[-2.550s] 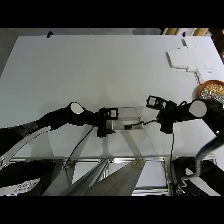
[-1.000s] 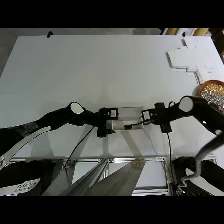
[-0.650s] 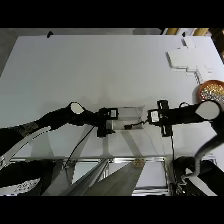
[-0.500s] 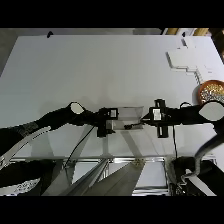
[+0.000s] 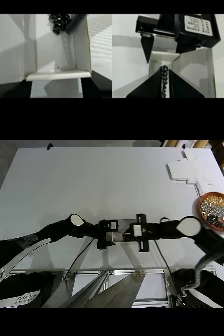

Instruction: Fold the box and place the chain.

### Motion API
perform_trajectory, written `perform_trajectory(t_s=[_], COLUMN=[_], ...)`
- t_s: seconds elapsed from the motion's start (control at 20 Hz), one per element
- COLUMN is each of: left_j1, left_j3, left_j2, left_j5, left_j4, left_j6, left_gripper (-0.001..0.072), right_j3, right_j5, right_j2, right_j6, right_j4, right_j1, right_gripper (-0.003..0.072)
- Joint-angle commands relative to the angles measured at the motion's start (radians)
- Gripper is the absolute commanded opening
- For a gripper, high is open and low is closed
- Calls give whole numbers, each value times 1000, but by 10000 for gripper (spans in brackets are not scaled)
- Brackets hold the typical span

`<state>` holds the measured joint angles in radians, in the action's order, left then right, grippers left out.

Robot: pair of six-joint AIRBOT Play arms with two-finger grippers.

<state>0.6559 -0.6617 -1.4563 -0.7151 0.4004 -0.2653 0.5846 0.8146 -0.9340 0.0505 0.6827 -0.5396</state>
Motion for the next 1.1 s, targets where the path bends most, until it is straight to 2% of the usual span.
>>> perform_trajectory(t_s=[0.0, 0.1, 0.25, 0.35, 0.45, 0.55, 0.65, 0.75, 0.9, 1.05], left_j1=[0, 0, 0, 0, 0, 0, 0, 0, 0, 0], left_j3=[0, 0, 0, 0, 0, 0, 0, 0, 0, 0], left_j2=[1, 1, 1, 1, 1, 1, 1, 1, 1, 1], left_j5=[0, 0, 0, 0, 0, 0, 0, 0, 0, 0], left_j4=[0, 0, 0, 0, 0, 0, 0, 0, 0, 0], left_j6=[0, 0, 0, 0, 0, 0, 0, 0, 0, 0], left_gripper=[334, 334, 334, 334, 334, 334, 334, 334, 334, 334], right_j3=[1, 1, 1, 1, 1, 1, 1, 1, 0, 0], right_j5=[-132, -171, -185, -176, -132, -40, 71, 132, 195, 207], right_j2=[-72, -60, -5, 56, 115, 131, 127, 119, 86, -1], right_j6=[-1, -1, -21, -151, -367, -496, -489, -459, -249, -172], right_j4=[-26, -23, 70, 287, 580, 732, 753, 748, 649, 611], right_j1=[-49, -49, -49, -49, -39, 19, 123, 229, 348, 383], right_gripper=[122, 240, 241, 240, 237, 235, 163, 163, 163, 164])
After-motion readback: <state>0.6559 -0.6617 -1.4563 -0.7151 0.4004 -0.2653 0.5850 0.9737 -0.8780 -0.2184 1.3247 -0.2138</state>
